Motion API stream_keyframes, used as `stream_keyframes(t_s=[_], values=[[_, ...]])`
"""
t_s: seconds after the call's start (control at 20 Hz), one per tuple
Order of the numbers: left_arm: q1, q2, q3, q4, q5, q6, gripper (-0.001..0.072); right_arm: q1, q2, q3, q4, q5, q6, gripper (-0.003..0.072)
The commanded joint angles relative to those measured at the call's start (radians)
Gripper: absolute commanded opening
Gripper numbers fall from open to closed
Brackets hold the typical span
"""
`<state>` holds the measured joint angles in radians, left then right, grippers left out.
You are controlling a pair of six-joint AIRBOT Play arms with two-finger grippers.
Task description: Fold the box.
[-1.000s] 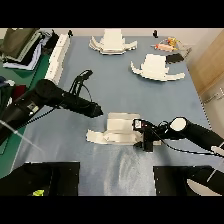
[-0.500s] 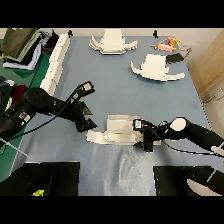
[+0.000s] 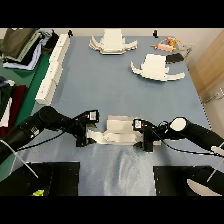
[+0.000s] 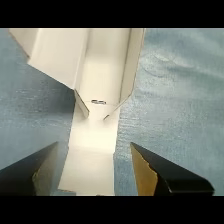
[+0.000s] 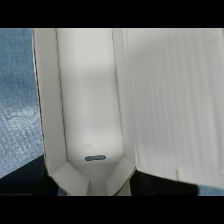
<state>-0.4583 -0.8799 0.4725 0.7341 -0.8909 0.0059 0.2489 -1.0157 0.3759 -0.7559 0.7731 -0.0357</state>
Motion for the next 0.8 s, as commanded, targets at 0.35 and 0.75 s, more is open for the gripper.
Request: stream_keyframes(t_s=[0.35,0.75], values=[[-0.100,-0.062,-0.056,-0.182,0.158,0.170,0.0448,0.000,0.001,0.001,0.000,0.000,0.000,0.0490],[-0.135,-0.127,-0.054,-0.217,0.264,0.171,0.0235,0.000,0.001,0.001,0.000,0.000,0.000,0.0490]])
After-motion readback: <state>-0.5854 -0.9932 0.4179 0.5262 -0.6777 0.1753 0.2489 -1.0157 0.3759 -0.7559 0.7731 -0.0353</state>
